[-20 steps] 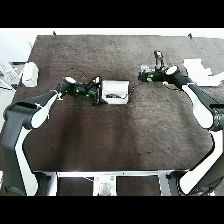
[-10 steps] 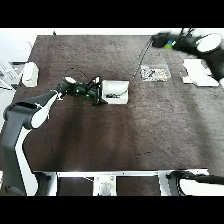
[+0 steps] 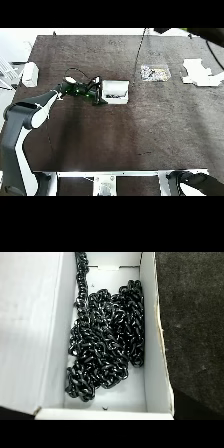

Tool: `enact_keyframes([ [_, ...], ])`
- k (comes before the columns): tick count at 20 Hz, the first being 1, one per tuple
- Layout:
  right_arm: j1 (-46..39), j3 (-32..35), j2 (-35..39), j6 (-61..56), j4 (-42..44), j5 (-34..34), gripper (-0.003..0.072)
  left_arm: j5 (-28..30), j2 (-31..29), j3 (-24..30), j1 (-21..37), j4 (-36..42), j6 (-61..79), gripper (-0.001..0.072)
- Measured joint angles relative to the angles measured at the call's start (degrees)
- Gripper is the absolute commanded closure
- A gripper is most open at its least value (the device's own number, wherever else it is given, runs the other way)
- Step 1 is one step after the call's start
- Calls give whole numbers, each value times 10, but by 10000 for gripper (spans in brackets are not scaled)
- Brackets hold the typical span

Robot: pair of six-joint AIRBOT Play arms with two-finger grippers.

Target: Fold the box and place the chain.

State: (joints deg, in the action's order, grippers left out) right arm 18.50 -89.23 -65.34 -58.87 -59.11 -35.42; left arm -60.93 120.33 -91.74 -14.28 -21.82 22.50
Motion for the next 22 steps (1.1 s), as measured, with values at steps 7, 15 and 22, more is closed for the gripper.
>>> enact_keyframes([
  [7, 53, 83, 0, -28, -2, 17, 676, 0, 0, 0, 0, 0, 0, 299],
  [15, 89, 171, -75, -58, 1, 59, 676, 0, 0, 0, 0, 0, 0, 299],
  [22, 91, 234, -202, -75, 2, 104, 676, 0, 0, 0, 0, 0, 0, 299],
])
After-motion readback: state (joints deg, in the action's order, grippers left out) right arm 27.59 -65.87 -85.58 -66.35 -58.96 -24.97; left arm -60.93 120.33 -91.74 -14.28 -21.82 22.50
